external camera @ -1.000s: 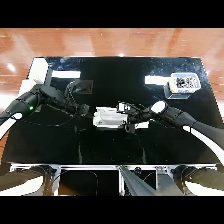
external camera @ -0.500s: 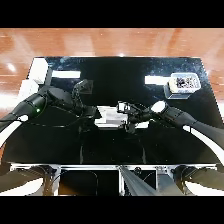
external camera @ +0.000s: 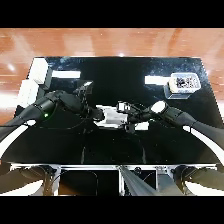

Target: Fold the box and place the chain.

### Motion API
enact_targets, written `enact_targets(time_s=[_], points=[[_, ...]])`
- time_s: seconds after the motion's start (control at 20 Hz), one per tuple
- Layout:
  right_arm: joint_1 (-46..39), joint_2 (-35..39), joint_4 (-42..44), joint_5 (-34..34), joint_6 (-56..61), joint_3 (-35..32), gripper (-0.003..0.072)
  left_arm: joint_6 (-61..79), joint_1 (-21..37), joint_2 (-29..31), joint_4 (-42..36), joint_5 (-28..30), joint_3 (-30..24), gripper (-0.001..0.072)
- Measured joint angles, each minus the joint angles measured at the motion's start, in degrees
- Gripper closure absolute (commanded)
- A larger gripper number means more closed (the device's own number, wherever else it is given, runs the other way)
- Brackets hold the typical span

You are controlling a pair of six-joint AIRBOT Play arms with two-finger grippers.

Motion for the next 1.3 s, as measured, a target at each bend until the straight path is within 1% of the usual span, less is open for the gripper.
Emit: enact_targets(time_s=[0.4,0.6,0.8,0.9,0.95,1.0,1.2,1.3], points=[[0.0,0.0,0.0,0.0,0.3,0.0,0.0058,-7.1,-5.0,0.0,7.5,-5.8,0.0,0.0100],[0.0,0.0,0.0,0.0,0.3,0.0,0.0058,-15.3,-8.3,0.0,15.2,-6.3,0.4,0.0106],[0.0,0.0,0.0,0.0,0.3,0.0,0.0058,-25.3,-12.5,0.0,24.3,-6.6,2.2,0.0107],[0.0,0.0,0.0,0.0,0.3,0.0,0.0058,-30.7,-14.5,-0.1,28.8,-5.5,3.5,0.0120],[0.0,0.0,0.0,0.0,0.3,0.0,0.0058,-32.8,-15.3,-0.3,30.4,-4.7,4.2,0.0176],[0.0,0.0,0.0,0.0,0.3,0.0,0.0058,-34.6,-15.9,-0.7,31.8,-3.1,4.9,0.0187],[0.0,0.0,0.0,0.0,0.3,0.0,0.0058,-38.1,-17.0,-2.9,34.3,2.6,7.7,0.0187],[0.0,0.0,0.0,0.0,0.3,0.0,0.0058,-38.8,-17.2,-4.0,34.9,4.4,9.0,0.0189]])
